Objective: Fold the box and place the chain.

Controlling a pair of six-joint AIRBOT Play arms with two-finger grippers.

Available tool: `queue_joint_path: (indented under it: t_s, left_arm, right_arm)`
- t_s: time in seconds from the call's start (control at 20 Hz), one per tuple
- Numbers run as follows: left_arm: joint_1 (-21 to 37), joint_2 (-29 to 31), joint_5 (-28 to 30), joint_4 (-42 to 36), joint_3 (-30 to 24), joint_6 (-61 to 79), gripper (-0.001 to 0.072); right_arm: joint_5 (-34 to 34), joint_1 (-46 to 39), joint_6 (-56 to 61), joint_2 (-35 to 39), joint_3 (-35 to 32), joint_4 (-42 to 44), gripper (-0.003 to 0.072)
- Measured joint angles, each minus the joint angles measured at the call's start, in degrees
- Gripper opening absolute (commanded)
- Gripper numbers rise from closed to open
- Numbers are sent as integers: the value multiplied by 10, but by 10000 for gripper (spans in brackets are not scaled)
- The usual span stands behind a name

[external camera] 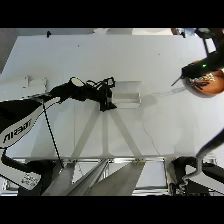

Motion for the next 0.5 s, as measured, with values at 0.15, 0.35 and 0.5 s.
queue_joint_path:
  t_s: [0.15,0.35,0.5]
  left_arm:
    - [0,0,0,0,0,0,19]
    - [0,0,0,0,0,0,19]
    - [0,0,0,0,0,0,19]
  right_arm:
    - [2,76,-9,0,0,1,8]
    - [3,165,-15,0,0,1,8]
    - [1,219,-20,0,0,8,6]
